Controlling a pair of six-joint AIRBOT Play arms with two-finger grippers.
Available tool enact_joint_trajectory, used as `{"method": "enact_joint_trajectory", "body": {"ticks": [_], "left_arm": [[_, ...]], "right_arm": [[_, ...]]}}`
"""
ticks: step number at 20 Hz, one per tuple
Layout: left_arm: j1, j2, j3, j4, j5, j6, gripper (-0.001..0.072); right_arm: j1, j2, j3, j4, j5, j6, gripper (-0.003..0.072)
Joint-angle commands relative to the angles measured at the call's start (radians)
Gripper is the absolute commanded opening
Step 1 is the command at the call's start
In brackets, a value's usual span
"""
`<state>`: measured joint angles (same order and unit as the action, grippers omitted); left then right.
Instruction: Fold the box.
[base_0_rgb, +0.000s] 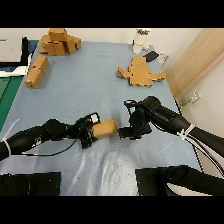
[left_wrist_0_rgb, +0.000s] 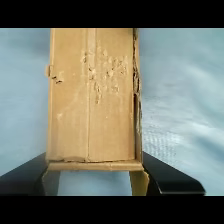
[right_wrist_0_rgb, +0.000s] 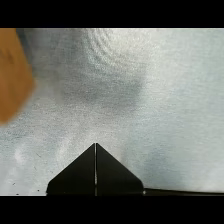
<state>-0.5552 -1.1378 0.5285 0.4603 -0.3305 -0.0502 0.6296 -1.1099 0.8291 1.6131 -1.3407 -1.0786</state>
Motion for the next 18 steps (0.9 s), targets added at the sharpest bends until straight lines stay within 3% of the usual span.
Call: {"method": "enact_joint_trajectory", "body": {"ticks": [1,5,14,18], "left_arm": [[0.062,0.028,0.000,0.015,0.155,-0.123,0.0403],[0.268,0.028,0.000,0.014,0.155,-0.187,0.0403],[0.897,0.026,0.000,0.014,0.156,-0.183,0.0403],[1.052,-0.049,0.042,0.015,0.158,-0.169,0.0403]], "right_arm": [[0.000,0.000,0.001,0.000,0.000,0.000,0.0004],[0.000,0.000,0.001,0.000,0.000,0.000,0.0004],[0.000,0.000,0.001,0.000,0.000,0.000,0.0005],[0.000,0.000,0.001,0.000,0.000,0.000,0.0005]]}}
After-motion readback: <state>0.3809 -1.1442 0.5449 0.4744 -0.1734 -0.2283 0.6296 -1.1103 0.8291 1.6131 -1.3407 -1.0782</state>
